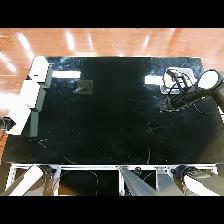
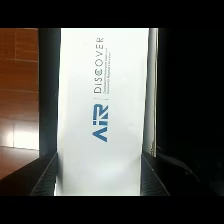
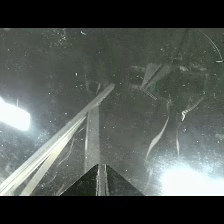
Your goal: Fold the box and place the chain.
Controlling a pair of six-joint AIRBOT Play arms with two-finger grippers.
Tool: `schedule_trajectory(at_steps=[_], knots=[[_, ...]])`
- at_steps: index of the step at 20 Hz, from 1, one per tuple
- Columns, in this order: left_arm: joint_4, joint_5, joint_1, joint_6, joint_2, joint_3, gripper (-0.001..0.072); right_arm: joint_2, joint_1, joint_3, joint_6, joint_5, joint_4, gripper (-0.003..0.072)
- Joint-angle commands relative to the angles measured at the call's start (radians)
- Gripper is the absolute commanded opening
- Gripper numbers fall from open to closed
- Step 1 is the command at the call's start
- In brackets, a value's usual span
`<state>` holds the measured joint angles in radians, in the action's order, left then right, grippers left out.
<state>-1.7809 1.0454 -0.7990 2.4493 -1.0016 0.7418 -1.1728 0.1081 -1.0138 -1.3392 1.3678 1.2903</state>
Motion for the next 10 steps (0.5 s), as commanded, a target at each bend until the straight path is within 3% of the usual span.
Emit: schedule_trajectory(at_steps=[1, 3, 10], knots=[[0.003, 0.011, 0.009, 0.010, -0.018, 0.001, 0.0089, 0.000, 0.000, 0.000, -0.005, 0.000, 0.000, 0.0074], [0.029, 0.010, 0.016, 0.008, -0.018, 0.001, 0.0631, 0.000, 0.000, 0.000, -0.005, 0.000, 0.000, 0.0074], [0.078, -0.011, 0.015, -0.116, 0.019, 0.064, 0.0635, 0.000, 0.000, 0.000, -0.003, -0.004, 0.001, 0.0073]])
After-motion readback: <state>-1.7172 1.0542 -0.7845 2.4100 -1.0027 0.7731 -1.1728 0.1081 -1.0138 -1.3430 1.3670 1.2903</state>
